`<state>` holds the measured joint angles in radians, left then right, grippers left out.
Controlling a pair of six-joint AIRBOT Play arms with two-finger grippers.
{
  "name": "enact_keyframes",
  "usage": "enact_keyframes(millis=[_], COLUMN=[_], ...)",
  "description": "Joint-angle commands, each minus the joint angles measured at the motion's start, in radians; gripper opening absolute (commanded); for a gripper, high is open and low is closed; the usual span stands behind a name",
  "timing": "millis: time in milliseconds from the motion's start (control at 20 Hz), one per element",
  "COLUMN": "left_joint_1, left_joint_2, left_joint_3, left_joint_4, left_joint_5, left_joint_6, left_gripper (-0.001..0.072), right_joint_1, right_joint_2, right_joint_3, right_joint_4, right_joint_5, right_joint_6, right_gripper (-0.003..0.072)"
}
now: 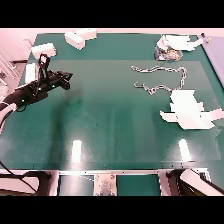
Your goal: Fold the box and place the chain.
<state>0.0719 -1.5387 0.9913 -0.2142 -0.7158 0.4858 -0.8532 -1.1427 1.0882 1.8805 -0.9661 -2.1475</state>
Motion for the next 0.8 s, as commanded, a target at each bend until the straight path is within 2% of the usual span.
enact_keyframes(millis=[0, 100, 200, 300, 500, 750], left_joint_1=[0.000, 0.000, 0.000, 0.000, 0.000, 0.000], left_joint_2=[0.001, 0.001, 0.001, 0.001, 0.001, 0.001], left_joint_3=[0.000, 0.000, 0.000, 0.000, 0.000, 0.000], left_joint_4=[0.000, 0.000, 0.000, 0.000, 0.000, 0.000], left_joint_5=[0.000, 0.000, 0.000, 0.000, 0.000, 0.000], left_joint_6=[0.000, 0.000, 0.000, 0.000, 0.000, 0.000], left_gripper=[0.0020, 0.0021, 0.0020, 0.0020, 0.0020, 0.0020], right_joint_1=[-0.106, -0.131, -0.141, -0.141, -0.142, -0.142], right_joint_2=[-0.213, -0.344, -0.457, -0.544, -0.650, -0.759], right_joint_3=[0.186, 0.314, 0.435, 0.546, 0.721, 0.807], right_joint_4=[0.085, 0.083, 0.079, 0.057, 0.049, 0.072], right_joint_5=[-0.286, -0.439, -0.564, -0.628, -0.619, -0.600], right_joint_6=[-0.119, -0.129, -0.144, -0.150, -0.161, -0.202], right_gripper=[0.0323, 0.0336, 0.0413, 0.0460, 0.0469, 0.0458])
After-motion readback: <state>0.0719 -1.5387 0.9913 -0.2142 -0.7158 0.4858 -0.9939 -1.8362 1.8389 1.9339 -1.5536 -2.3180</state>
